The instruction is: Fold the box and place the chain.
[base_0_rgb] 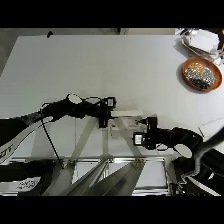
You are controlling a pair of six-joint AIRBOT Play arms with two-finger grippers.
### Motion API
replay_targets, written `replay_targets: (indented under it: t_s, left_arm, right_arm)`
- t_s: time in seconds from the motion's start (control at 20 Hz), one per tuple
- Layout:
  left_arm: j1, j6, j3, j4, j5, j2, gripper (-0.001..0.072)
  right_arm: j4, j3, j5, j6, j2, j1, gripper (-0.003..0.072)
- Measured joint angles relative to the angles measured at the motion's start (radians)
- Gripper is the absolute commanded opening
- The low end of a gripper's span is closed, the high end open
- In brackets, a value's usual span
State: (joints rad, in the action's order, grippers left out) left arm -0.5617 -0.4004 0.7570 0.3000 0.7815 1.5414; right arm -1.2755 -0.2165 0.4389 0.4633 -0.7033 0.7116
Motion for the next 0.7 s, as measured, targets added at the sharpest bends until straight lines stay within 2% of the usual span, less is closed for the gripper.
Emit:
replay_targets:
  t_s: [0.35, 0.7]
  left_arm:
    - [0.0, 0.0, 0.0, 0.0, 0.0, 0.0, 0.0011]
    - [0.0, 0.0, 0.0, 0.0, -0.001, 0.0, 0.0011]
  right_arm:
    - [0.029, -0.038, 0.005, -0.02, -0.003, -0.096, 0.0691]
    - [0.215, -0.047, 0.028, -0.177, -0.007, -0.203, 0.0691]
